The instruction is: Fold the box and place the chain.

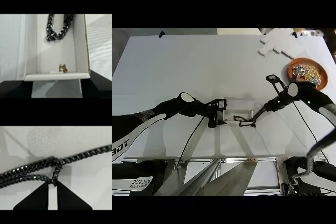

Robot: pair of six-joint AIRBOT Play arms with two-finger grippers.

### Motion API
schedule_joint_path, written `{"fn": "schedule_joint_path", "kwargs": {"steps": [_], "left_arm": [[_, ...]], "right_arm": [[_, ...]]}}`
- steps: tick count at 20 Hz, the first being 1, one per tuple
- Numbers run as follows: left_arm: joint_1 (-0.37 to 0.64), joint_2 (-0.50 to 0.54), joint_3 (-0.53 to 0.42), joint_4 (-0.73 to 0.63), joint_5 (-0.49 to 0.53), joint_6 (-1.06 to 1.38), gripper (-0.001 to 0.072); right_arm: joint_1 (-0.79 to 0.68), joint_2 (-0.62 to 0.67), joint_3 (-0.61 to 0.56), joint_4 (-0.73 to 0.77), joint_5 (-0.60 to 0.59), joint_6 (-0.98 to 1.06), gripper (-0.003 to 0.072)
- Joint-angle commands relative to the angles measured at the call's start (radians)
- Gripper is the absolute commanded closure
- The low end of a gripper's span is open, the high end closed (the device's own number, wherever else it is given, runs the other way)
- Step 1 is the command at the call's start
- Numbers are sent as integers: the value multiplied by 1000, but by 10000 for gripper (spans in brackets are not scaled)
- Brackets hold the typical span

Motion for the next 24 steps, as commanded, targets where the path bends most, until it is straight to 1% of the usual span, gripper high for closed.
{"fn": "schedule_joint_path", "kwargs": {"steps": [1,4,7,9,11,15,19,22,24], "left_arm": [[0,1,1,0,0,0,677],[0,1,1,0,0,0,677],[0,1,1,0,0,0,677],[0,1,1,0,0,0,677],[0,1,1,0,0,0,677],[0,1,1,0,0,0,677],[0,1,1,0,0,0,677],[0,1,1,0,0,0,677],[0,1,1,0,0,0,677]], "right_arm": [[8,113,1,87,61,-3,670],[67,270,1,93,72,-3,670],[149,404,2,98,119,-2,670],[204,461,6,108,149,-2,670],[253,493,17,155,167,-8,670],[360,501,48,264,142,-36,670],[469,486,50,271,50,-36,670],[486,429,50,272,-21,-56,670],[486,366,50,270,-47,-76,670]]}}
